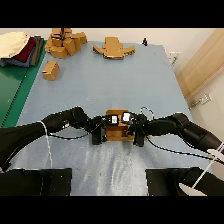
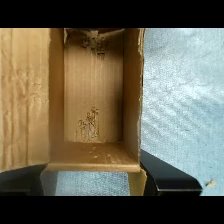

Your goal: Fold the box.

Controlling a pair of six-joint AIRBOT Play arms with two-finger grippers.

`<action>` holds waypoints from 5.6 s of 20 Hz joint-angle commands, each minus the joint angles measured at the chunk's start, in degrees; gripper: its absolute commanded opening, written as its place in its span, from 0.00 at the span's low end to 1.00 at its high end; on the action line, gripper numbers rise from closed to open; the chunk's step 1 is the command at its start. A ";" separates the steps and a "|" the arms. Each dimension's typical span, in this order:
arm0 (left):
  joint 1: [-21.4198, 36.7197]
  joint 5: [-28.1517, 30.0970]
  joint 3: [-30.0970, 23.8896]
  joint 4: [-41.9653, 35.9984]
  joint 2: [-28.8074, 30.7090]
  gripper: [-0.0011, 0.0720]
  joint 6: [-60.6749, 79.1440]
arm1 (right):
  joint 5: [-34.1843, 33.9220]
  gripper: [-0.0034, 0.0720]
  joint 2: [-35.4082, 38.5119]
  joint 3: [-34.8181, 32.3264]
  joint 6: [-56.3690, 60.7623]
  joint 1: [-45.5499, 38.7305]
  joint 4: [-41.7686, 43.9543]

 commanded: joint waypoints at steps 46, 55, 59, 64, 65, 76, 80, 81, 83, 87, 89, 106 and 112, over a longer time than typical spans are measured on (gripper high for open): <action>0.02 0.00 -0.02 0.00 0.00 0.54 0.00 | -9.16 0.05 -3.04 -2.01 62.10 -13.14 -2.73; 0.02 0.00 -0.02 0.00 0.00 0.54 0.00 | -12.11 0.05 0.76 0.55 54.77 -13.14 6.67; 0.02 0.00 -0.02 0.00 0.00 0.54 0.00 | -12.96 0.20 2.36 1.51 54.80 -13.14 7.17; 0.02 0.00 -0.02 0.00 0.00 0.54 0.00 | -13.09 0.66 2.27 1.51 54.80 -13.14 8.68; 0.02 0.00 -0.02 0.00 0.00 0.54 0.00 | -12.76 0.66 2.27 1.51 54.80 -13.14 8.79; 0.02 0.02 -0.02 0.00 0.00 0.54 0.00 | -7.93 0.66 -5.05 3.91 56.87 -5.92 8.00; 0.02 0.00 -0.02 0.00 0.00 0.54 0.00 | -8.07 0.66 -8.90 8.92 72.65 0.55 -5.22; 0.02 -0.02 -0.02 0.00 0.00 0.54 0.00 | -8.87 0.66 -9.70 10.27 77.55 2.05 -8.74; 0.02 0.02 -0.02 0.00 0.00 0.54 0.00 | -11.43 0.66 -11.02 12.83 85.48 4.79 -13.90; 0.02 0.00 -0.02 0.00 0.00 0.54 0.00 | -16.06 0.66 -13.68 16.00 98.03 9.68 -20.00; 0.02 0.00 -0.02 0.00 0.00 0.54 0.00 | -16.65 0.66 -15.91 16.68 101.59 11.93 -20.61; 0.02 0.00 -0.02 0.00 0.00 0.54 0.00 | -20.70 0.17 -22.60 19.89 109.26 13.64 -26.40; 0.02 0.02 -0.02 0.00 0.00 0.54 0.00 | -21.94 0.59 -20.35 22.01 107.43 13.64 -24.72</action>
